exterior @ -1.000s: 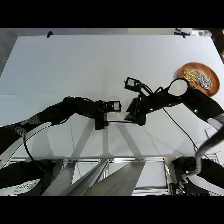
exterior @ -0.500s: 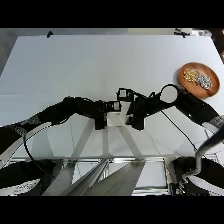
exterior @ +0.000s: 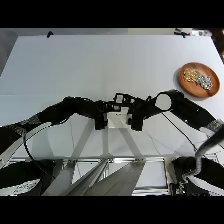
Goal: Fold the box and place the chain.
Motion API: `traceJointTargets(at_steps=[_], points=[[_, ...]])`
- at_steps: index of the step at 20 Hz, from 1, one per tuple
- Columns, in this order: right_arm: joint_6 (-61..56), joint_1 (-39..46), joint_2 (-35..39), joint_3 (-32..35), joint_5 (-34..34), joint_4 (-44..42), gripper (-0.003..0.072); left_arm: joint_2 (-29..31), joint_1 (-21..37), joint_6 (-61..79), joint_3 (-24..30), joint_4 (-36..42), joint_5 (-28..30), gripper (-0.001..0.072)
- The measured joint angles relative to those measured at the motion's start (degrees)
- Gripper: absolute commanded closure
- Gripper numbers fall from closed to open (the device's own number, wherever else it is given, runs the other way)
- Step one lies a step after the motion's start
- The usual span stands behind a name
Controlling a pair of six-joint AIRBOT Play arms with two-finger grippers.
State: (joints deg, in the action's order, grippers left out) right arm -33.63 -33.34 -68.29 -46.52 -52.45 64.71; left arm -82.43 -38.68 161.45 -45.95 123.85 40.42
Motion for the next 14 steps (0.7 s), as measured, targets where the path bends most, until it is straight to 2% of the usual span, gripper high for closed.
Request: traceJointTargets(at_steps=[4, 6, 9, 12, 14], points=[[-0.6, -0.2, 0.7, 0.1, 1.4, 0.8, 0.0293, 0.0, 0.0, 0.0, 0.0, 0.0, 0.0, 0.0314], [-0.7, -0.2, 1.4, 0.1, 1.9, 0.9, 0.0349, 0.0, 0.0, 0.1, 0.0, 0.0, 0.0, 0.0314], [-0.7, -0.2, 2.4, 0.1, 2.9, 1.2, 0.0348, 0.0, 0.0, 0.2, 0.0, -0.1, 0.0, 0.0314], [-0.3, -0.2, 3.0, 0.1, 2.8, 1.0, 0.0341, 0.0, 0.0, 0.3, 0.0, -0.1, 0.0, 0.0314], [1.4, -0.2, 3.1, 0.1, 1.2, 0.6, 0.0262, 0.0, 0.0, 0.3, 0.0, -0.1, 0.0, 0.0314]])
